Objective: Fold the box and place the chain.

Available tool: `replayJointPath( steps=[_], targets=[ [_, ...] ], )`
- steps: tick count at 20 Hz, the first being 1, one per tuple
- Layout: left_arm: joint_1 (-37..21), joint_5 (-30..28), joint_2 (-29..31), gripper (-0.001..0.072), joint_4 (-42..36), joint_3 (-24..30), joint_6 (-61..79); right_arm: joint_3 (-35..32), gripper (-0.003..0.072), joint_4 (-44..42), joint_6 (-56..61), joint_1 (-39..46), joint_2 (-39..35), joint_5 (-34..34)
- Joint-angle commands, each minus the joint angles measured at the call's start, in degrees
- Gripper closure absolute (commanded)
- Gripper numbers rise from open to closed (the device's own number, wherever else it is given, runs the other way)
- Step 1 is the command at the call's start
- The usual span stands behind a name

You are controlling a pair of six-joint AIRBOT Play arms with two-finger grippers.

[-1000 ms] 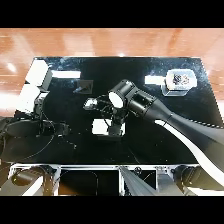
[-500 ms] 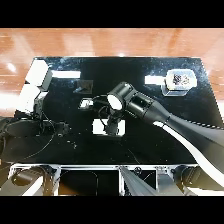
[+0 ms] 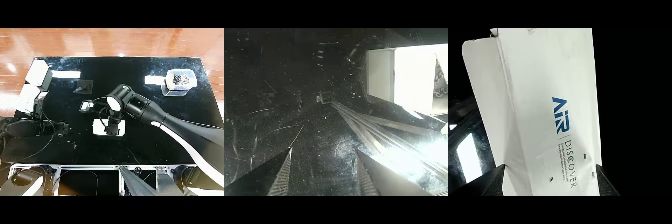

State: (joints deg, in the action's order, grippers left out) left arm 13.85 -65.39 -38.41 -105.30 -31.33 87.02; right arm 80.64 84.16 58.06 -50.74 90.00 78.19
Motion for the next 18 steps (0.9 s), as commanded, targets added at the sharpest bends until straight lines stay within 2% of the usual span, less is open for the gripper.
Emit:
replayJointPath(
  steps=[1,2,14,18],
  targets=[
    [0.0,0.0,0.0,0.0199,0.0,0.0,0.0,0.0,0.0165,0.2,0.0,0.0,0.1,0.0],
    [0.0,0.0,0.0,0.0198,0.0,0.0,0.0,0.0,0.0274,0.2,0.0,0.0,0.1,0.0],
    [0.0,0.0,0.0,0.0198,-0.2,0.0,0.0,0.2,0.0274,1.0,0.0,2.0,-0.2,1.1],
    [0.0,0.0,0.0,0.0198,-0.3,0.0,0.0,2.4,0.0285,0.7,-0.5,2.8,-0.2,1.0]
  ],
)
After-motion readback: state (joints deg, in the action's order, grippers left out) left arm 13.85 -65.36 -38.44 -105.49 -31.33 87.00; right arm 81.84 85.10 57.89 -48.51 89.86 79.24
